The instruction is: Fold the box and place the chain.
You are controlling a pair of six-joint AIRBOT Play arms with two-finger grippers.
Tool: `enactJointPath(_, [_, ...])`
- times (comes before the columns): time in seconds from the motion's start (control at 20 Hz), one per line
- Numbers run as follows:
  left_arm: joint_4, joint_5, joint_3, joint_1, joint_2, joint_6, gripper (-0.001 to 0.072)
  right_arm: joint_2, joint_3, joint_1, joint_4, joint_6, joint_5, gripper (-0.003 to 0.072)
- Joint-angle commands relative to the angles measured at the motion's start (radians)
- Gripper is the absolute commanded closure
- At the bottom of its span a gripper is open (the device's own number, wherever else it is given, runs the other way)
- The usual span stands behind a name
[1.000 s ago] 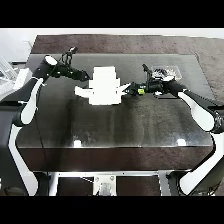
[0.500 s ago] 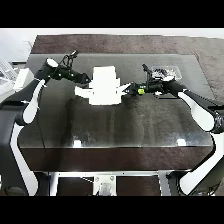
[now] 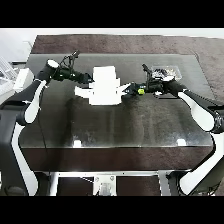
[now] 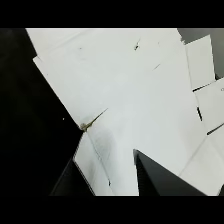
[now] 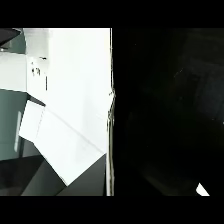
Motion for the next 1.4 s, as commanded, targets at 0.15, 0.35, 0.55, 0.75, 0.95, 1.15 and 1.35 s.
enactJointPath(0.15, [-0.013,-0.008,0.001,0.000,-0.004,-0.008,0.0280,0.001,0.000,0.000,0.000,0.000,0.001,0.0687])
enactJointPath(0.35, [-0.013,-0.063,0.019,0.000,-0.003,-0.003,0.0281,0.001,0.000,0.000,0.000,0.000,0.001,0.0687])
enactJointPath(0.55, [-0.008,-0.069,0.035,-0.021,-0.004,-0.008,0.0282,0.001,0.000,0.000,0.000,-0.001,0.001,0.0687])
enactJointPath(0.75, [0.048,-0.026,0.035,-0.035,-0.009,-0.037,0.0301,0.001,0.000,-0.001,0.000,-0.001,0.005,0.0687])
enactJointPath(0.95, [0.051,-0.017,0.038,-0.034,-0.006,-0.037,0.0300,0.001,0.000,-0.003,-0.003,-0.008,0.006,0.0687])
enactJointPath(1.15, [0.052,-0.009,0.038,-0.034,-0.006,-0.036,0.0301,0.001,0.000,-0.023,-0.003,-0.009,0.055,0.0686])
enactJointPath(1.35, [0.052,-0.005,0.038,-0.035,-0.009,-0.037,0.0301,0.001,0.000,-0.032,-0.002,-0.026,0.068,0.0687])
